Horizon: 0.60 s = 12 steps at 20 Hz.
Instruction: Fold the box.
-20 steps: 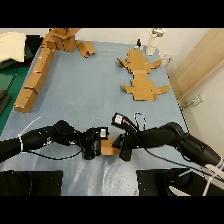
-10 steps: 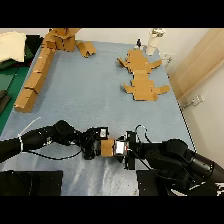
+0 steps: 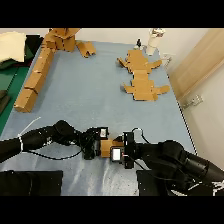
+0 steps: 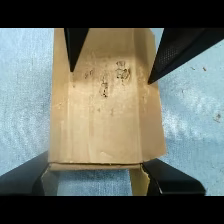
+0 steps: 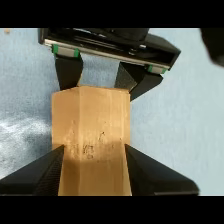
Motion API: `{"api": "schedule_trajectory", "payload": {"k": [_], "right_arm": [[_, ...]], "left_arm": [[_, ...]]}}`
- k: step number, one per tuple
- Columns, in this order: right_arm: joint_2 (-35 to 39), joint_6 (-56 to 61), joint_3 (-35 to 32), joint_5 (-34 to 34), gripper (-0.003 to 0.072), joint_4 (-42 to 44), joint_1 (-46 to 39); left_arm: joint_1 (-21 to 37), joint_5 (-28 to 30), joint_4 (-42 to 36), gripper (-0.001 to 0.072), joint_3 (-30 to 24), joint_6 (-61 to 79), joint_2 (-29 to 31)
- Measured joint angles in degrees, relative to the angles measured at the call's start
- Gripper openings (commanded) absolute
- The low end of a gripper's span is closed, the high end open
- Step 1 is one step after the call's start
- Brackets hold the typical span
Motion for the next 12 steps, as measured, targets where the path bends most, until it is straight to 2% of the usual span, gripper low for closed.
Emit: {"api": "schedule_trajectory", "payload": {"k": [10, 12], "right_arm": [[-2.67, 1.7, -0.22, 0.66, 0.057, -4.28, 1.92], [-2.99, 2.99, -0.22, 0.96, 0.0498, -6.25, 2.03]], "left_arm": [[0.0, 0.09, 0.02, 0.052, 0.0, -0.02, 0.0], [0.0, 0.09, 0.02, 0.052, 0.0, -0.02, 0.0]]}}
